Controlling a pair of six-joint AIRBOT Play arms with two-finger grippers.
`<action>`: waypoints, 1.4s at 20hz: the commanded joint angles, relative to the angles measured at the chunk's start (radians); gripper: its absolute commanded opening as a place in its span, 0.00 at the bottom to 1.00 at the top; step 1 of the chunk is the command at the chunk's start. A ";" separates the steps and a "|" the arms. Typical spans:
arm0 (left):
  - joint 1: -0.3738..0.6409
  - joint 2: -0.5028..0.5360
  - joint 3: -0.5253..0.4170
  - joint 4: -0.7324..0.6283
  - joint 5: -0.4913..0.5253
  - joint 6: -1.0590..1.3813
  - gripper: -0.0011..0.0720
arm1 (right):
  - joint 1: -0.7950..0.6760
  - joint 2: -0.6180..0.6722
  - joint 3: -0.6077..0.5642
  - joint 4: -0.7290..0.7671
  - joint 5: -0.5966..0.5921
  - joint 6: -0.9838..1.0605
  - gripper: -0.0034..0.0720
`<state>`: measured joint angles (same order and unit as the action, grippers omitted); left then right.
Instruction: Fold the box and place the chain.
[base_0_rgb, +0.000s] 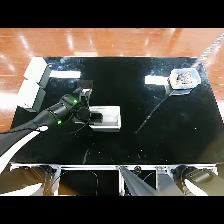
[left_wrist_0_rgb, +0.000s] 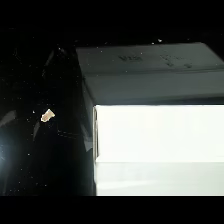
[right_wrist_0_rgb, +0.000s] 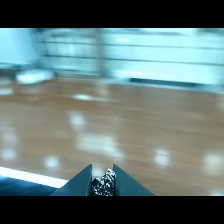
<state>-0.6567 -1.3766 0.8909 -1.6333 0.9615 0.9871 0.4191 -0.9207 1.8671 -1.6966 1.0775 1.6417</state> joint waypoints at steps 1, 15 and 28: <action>-0.001 -0.001 0.000 0.001 0.005 0.000 0.04 | 0.248 0.019 -0.001 0.007 0.010 0.006 0.08; -0.001 -0.001 0.000 0.001 0.005 0.000 0.04 | 0.562 -0.221 -0.001 0.094 0.003 0.011 0.08; -0.001 -0.001 0.000 0.001 0.003 0.001 0.04 | 0.562 -0.248 -0.026 0.159 0.094 0.011 0.08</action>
<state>-0.6567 -1.3766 0.8909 -1.6325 0.9653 0.9874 0.9798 -1.1675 1.8423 -1.5429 1.1603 1.6527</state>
